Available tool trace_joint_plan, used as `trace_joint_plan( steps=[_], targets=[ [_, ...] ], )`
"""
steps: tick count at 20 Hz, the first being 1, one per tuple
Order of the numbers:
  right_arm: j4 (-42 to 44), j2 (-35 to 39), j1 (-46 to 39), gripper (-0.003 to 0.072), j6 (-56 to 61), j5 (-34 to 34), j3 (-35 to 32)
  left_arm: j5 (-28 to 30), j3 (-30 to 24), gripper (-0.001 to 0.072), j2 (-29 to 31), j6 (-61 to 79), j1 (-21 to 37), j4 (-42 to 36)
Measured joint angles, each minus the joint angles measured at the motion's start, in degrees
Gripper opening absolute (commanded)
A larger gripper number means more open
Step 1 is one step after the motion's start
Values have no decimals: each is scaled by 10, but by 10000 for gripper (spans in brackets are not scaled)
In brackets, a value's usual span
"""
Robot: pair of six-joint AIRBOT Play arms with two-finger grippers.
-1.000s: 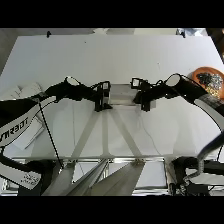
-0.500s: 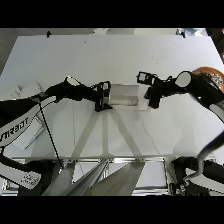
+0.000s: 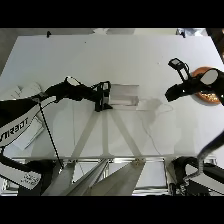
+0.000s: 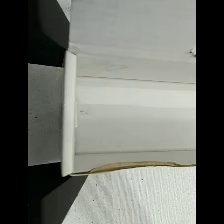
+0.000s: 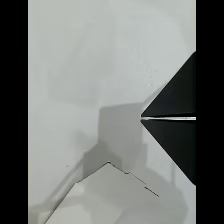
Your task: Fold the box and place the chain.
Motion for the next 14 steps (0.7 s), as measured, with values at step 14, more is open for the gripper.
trace_joint_plan(
  steps=[14],
  targets=[
    [278, -79, 30, 6, -82, -52, -110, 0, 0, 17, 0, 0, 0, 0]
  ],
)
